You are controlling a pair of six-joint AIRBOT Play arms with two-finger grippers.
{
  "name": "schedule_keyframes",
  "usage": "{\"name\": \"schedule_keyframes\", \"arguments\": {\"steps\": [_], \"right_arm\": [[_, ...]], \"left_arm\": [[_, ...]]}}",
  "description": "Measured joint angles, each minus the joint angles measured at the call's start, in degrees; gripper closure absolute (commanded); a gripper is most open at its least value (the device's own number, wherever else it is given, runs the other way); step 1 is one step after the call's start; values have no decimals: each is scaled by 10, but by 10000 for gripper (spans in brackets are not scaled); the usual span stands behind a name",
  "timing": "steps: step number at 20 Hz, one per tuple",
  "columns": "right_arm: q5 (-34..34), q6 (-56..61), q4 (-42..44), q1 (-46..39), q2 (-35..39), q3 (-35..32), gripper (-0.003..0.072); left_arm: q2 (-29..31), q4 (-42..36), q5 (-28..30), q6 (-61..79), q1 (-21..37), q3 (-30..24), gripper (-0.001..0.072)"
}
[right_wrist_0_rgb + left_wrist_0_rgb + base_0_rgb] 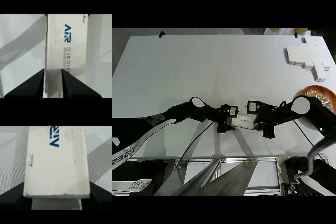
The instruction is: Fold the box and place the chain.
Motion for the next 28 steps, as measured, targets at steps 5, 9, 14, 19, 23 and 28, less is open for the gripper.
{"name": "schedule_keyframes", "arguments": {"steps": [5, 9, 14, 19, 23, 28], "right_arm": [[5, 0, 24, -4, 0, 2, 418], [5, 0, 63, -34, 0, 8, 672], [4, -5, 105, -41, -14, 2, 673], [-2, -6, 113, -30, -29, -3, 673], [-10, -4, 108, -28, -46, -4, 673], [-15, -1, 102, -28, -57, -12, 673]], "left_arm": [[0, -1, 2, 0, 0, 0, 320], [0, -1, 2, -1, 0, 0, 320], [0, -1, 2, -1, 0, 0, 320], [0, -1, 3, -1, 0, 0, 320], [0, -1, 3, -1, 0, 0, 320], [0, -1, 3, -1, 0, 0, 320]]}}
